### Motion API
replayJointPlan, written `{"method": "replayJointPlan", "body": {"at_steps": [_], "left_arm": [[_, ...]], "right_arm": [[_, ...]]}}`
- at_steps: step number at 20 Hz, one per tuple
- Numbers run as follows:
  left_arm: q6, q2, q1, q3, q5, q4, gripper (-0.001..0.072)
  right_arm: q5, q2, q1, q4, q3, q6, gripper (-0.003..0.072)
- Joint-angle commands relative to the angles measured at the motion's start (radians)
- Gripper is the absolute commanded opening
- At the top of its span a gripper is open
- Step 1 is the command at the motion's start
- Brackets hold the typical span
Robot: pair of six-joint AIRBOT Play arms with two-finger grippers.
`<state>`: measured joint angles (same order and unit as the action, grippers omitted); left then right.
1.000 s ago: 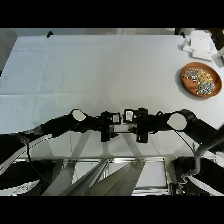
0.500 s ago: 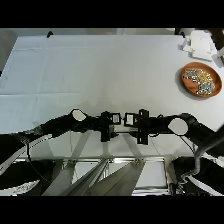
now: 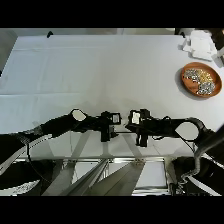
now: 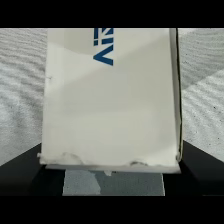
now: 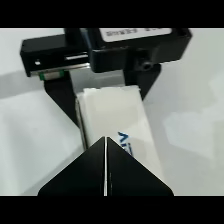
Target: Fold the box and place the chain.
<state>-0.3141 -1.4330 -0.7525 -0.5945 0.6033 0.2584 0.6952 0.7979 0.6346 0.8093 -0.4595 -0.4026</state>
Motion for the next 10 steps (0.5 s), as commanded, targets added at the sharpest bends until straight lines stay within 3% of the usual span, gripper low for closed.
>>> {"method": "replayJointPlan", "body": {"at_steps": [1,6,10], "left_arm": [[0.000,0.001,0.001,0.000,0.000,0.000,0.0315],[0.000,0.001,0.001,0.000,-0.001,0.000,0.0315],[0.000,0.001,0.001,0.000,0.000,0.000,0.0315]], "right_arm": [[-0.082,-0.005,0.000,-0.114,0.082,0.015,0.0013],[-0.166,-0.005,0.000,-0.116,0.122,0.010,0.0013],[-0.164,-0.002,0.000,-0.130,0.122,0.010,0.0013]]}}
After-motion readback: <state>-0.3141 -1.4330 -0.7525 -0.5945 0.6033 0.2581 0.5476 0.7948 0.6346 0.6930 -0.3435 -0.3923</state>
